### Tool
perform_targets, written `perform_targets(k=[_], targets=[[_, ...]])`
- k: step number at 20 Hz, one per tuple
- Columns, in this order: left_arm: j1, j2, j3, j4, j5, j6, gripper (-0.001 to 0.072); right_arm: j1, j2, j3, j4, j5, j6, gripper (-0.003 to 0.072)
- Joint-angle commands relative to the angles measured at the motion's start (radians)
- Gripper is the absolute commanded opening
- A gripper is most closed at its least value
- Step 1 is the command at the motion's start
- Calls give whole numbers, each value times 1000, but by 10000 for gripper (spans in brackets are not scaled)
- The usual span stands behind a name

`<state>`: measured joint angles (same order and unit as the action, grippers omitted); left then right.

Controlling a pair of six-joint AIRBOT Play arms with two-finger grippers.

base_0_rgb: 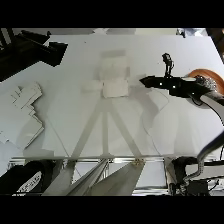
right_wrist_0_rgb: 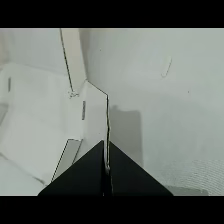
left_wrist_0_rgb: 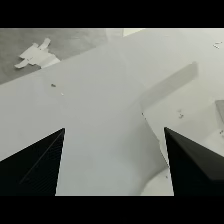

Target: Fold the box and place the chain.

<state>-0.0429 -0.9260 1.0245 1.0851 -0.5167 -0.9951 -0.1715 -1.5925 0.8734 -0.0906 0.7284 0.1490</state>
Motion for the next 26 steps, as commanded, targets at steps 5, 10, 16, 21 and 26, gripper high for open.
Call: perform_targets(k=[5,10,16,21,26], targets=[[0,1,1,0,0,0,696,-3,0,-34,38,43,-53,14],[0,1,1,0,0,0,696,-3,0,-34,38,42,-53,15],[-1,0,1,-16,14,0,696,-3,0,-34,38,42,-53,15],[-3,-5,1,-23,-46,-64,694,-3,0,-34,38,42,-53,15],[7,-120,16,-28,-78,-64,694,-3,0,-34,38,42,-53,15]])
